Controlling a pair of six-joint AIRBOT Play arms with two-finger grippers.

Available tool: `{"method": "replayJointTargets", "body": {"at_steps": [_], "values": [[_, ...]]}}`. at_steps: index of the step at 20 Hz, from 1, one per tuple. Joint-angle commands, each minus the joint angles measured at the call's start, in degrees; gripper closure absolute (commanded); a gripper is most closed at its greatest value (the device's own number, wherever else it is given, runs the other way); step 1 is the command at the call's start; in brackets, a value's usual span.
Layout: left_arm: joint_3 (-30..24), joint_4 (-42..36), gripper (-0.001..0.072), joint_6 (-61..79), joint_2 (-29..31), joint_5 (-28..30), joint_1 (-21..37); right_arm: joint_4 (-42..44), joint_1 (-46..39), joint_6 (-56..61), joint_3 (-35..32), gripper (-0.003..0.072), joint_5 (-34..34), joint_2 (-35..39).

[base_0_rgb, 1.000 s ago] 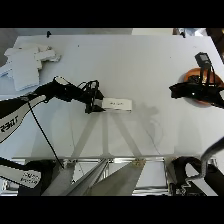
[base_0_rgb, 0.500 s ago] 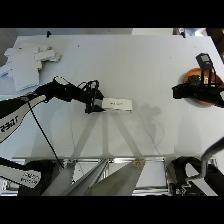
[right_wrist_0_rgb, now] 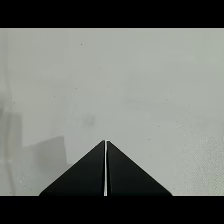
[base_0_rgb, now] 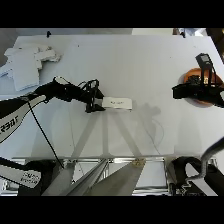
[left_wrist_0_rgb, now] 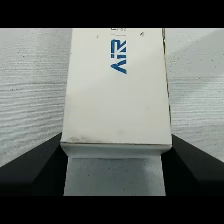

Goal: Fold the box and place the chain.

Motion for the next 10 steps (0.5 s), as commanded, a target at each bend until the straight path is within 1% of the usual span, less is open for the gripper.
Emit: {"method": "replayJointTargets", "body": {"at_steps": [1,4,5,6,7,10], "values": [[0.07,-0.22,0.0431,0.02,0.04,-0.66,0.04,0.00,-0.02,0.02,0.04,0.0678,0.02,0.04],[0.07,-0.22,0.0437,-0.02,0.04,-0.68,0.04,0.00,-0.02,0.02,0.04,0.0678,0.02,0.04],[0.07,-0.22,0.0491,-0.02,0.07,-0.85,0.04,0.00,-0.02,0.02,0.04,0.0678,0.02,0.04],[0.07,-0.22,0.0658,0.00,0.20,-1.07,0.04,0.00,-0.02,0.00,0.04,0.0678,0.02,0.04],[0.07,-0.28,0.0700,0.04,0.44,-1.05,0.04,0.00,-0.02,0.00,0.04,0.0678,0.02,0.04],[0.07,-0.52,0.0699,-0.02,2.01,-1.07,0.07,0.00,-0.02,0.02,0.04,0.0678,0.02,0.04]]}}
